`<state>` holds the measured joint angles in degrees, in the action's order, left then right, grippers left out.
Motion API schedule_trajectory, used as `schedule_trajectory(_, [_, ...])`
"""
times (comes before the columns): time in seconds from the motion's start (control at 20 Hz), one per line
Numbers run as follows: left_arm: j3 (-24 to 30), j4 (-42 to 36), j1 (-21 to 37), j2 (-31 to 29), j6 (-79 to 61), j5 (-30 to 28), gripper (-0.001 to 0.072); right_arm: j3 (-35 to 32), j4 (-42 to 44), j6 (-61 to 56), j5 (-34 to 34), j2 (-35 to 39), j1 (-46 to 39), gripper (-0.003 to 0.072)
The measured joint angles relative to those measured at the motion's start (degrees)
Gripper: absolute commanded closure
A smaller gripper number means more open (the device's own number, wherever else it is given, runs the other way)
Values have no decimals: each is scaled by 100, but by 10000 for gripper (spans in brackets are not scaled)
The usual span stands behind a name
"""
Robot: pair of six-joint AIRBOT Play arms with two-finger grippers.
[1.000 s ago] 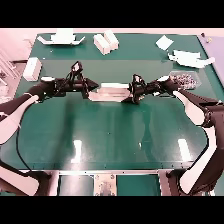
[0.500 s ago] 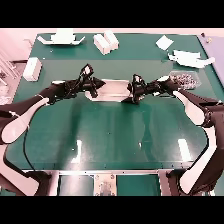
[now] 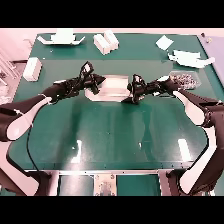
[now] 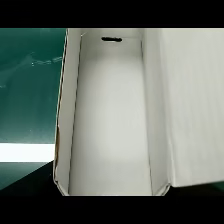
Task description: Fold the box and place the chain.
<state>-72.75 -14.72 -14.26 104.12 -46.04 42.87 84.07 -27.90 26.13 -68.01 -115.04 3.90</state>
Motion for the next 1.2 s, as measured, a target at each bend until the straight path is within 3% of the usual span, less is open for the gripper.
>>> schedule_trajectory(0.5, [-625,-133,4,549,-24,-173,686,0,9,2,22,0,0,128])
schedule_trajectory(1.2, [-682,1091,7,737,1049,107,686,0,-9,2,-11,0,0,128])
